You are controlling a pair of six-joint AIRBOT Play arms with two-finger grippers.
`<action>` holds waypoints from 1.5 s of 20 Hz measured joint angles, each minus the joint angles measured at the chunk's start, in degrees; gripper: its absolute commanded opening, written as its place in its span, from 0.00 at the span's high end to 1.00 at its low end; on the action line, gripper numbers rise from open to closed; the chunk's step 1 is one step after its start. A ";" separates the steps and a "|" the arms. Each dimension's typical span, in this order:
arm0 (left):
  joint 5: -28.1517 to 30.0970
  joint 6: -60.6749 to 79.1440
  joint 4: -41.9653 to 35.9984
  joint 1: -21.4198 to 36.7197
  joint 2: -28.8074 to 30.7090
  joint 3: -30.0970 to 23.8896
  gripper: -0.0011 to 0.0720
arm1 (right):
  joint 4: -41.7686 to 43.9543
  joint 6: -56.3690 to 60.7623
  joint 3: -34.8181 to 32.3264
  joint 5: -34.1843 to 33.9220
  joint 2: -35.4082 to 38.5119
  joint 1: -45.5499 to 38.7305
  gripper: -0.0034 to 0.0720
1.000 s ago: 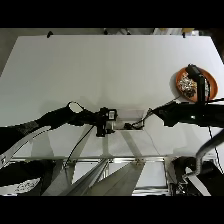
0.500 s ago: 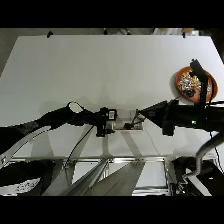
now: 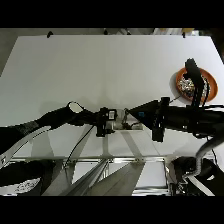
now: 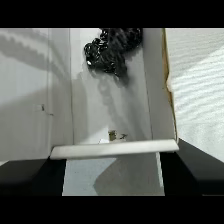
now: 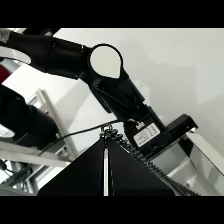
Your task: Fold the box and place the chain.
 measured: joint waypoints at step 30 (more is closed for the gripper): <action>0.00 0.00 0.00 0.00 0.00 0.00 0.45 | -16.70 5.27 0.04 9.44 -22.91 0.59 0.57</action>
